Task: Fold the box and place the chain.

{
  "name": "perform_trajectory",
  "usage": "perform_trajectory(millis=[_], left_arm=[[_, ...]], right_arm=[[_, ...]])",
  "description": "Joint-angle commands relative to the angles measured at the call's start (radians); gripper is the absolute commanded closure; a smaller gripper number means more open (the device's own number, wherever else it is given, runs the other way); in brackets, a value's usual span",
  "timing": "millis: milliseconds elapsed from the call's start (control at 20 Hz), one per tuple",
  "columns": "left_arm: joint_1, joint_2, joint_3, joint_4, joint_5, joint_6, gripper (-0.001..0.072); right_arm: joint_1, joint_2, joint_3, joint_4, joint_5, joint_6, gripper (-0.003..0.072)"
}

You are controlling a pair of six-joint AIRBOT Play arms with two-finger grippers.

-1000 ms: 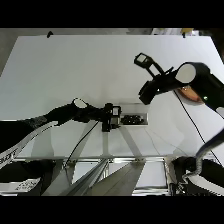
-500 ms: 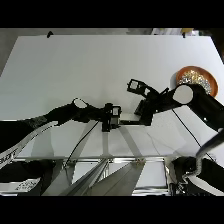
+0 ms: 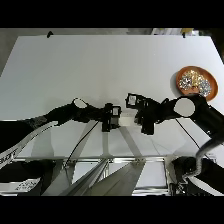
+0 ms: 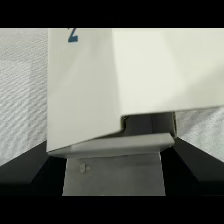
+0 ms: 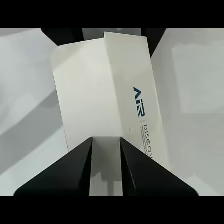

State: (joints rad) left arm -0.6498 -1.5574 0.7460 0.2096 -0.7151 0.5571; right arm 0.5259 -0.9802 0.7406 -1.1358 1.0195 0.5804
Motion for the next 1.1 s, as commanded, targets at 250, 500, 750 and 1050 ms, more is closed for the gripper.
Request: perform_trajectory(millis=[250,500,750,1050], left_arm=[[0.000,0.000,0.000,0.000,0.000,0.000,0.0606],[0.000,0.001,0.000,0.000,0.000,0.000,0.0606],[0.000,0.000,0.000,0.000,0.000,0.000,0.0606],[0.000,0.000,0.000,0.000,0.000,0.000,0.0606]], right_arm=[[0.015,0.003,-0.003,-0.092,-0.051,-0.014,0.0389],[0.015,0.002,-0.013,-0.092,-0.064,-0.015,0.0393],[0.015,0.002,-0.047,-0.106,-0.097,-0.018,0.0513],[0.015,0.003,-0.056,-0.120,-0.120,-0.017,0.0533]])
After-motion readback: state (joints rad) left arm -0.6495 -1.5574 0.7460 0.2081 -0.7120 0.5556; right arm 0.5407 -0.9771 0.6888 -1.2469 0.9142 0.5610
